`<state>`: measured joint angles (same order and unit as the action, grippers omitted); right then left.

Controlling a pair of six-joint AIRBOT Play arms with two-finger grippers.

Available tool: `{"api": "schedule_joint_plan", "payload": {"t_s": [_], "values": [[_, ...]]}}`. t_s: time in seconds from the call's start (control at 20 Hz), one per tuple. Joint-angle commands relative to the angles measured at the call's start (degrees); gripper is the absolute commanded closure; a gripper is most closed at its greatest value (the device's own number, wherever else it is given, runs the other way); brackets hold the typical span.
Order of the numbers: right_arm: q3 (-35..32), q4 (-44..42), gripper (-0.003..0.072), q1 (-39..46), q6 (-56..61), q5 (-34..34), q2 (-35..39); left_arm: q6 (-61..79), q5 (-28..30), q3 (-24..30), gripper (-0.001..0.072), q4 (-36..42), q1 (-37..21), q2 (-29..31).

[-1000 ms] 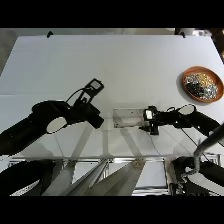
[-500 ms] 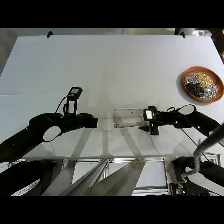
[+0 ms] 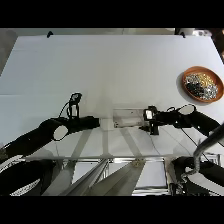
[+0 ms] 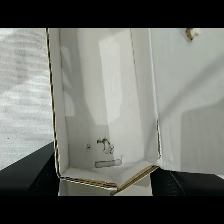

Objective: Fold the box and place the chain.

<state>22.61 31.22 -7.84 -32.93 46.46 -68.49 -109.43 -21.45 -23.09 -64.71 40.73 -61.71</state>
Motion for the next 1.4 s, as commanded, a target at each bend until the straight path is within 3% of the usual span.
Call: {"api": "schedule_joint_plan", "payload": {"t_s": [0.0, 0.45, 0.9, 0.95, 1.05, 1.15, 1.2, 1.35], "values": [[-0.02, 0.00, 0.0274, 0.04, 0.02, 0.02, 0.04, 7.74, 0.13, 0.11, 0.0707, 7.32, 0.00, -2.58], [-0.02, 0.00, 0.0274, 0.04, 0.02, 0.02, 0.04, 28.65, -1.64, -0.52, 0.0708, 28.44, 0.07, -2.75], [-0.02, 0.00, 0.0274, 0.04, 0.02, 0.02, 0.04, 39.85, -7.43, -4.28, 0.0698, 35.28, 0.07, -2.71], [0.00, 0.00, 0.0274, 0.04, 0.02, 0.02, 0.04, 41.22, -7.96, -5.29, 0.0688, 35.30, 0.07, -2.73], [-0.02, 0.00, 0.0274, 0.04, 0.02, 0.02, 0.04, 41.75, -8.59, -6.97, 0.0595, 35.28, -0.04, -2.73], [-0.02, 0.00, 0.0274, 0.04, 0.02, 0.02, 0.04, 41.75, -8.57, -7.65, 0.0593, 35.28, -0.11, -2.73], [0.00, 0.00, 0.0274, 0.04, 0.02, 0.02, 0.04, 41.68, -8.57, -7.76, 0.0540, 35.34, -0.09, -2.73], [-0.02, 0.00, 0.0274, 0.04, 0.02, 0.02, 0.04, 41.70, -8.72, -7.76, 0.0499, 35.32, -0.09, -2.73]]}}
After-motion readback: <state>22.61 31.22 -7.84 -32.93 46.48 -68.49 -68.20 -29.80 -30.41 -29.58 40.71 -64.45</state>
